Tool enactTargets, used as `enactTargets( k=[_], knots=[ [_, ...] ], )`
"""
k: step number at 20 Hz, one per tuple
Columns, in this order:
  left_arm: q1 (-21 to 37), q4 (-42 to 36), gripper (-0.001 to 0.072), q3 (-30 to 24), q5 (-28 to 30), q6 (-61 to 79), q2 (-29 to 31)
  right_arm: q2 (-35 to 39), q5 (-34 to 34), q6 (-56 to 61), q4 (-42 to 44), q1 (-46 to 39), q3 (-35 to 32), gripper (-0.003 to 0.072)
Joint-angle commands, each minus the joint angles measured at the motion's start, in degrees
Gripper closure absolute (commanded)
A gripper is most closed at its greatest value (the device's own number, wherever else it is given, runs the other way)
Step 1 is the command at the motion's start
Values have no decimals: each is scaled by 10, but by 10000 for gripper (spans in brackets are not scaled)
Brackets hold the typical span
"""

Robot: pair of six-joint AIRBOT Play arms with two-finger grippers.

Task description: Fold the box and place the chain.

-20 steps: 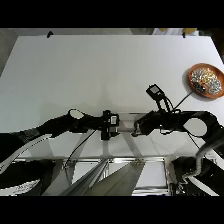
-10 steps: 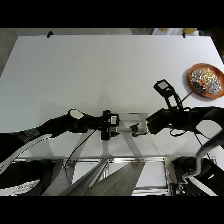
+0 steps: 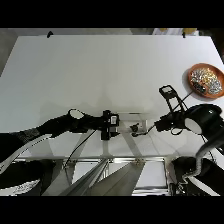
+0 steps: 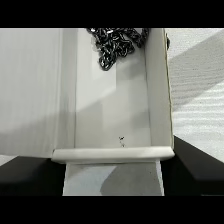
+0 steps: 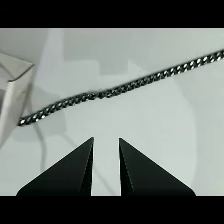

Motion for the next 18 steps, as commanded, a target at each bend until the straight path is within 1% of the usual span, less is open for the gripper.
enactTargets(
  k=[1,3,5,7,9,11,12,13,14,16,17,18],
  knots=[
    [0,0,561,0,0,0,0,-94,-37,32,-5,0,-9,502],
    [0,0,561,0,0,0,0,-141,-38,31,0,-2,-8,500],
    [0,0,561,0,0,0,0,-153,-17,-13,33,-37,-6,500],
    [0,0,561,0,0,0,0,-143,28,-83,78,-114,16,500],
    [0,0,561,0,0,0,0,-127,61,-150,111,-207,55,501],
    [0,0,561,0,0,0,0,-111,76,-213,156,-291,81,500],
    [0,0,561,0,0,0,0,-107,75,-231,182,-320,81,479],
    [0,0,561,0,0,0,0,-108,70,-233,205,-337,81,353],
    [0,0,561,0,0,0,0,-110,67,-251,223,-338,78,246],
    [0,0,561,0,0,0,0,-111,50,-257,233,-324,65,262],
    [0,0,561,0,0,0,0,-112,27,-244,233,-312,52,338],
    [0,0,561,0,0,0,0,-112,2,-227,233,-300,36,376]
  ],
)
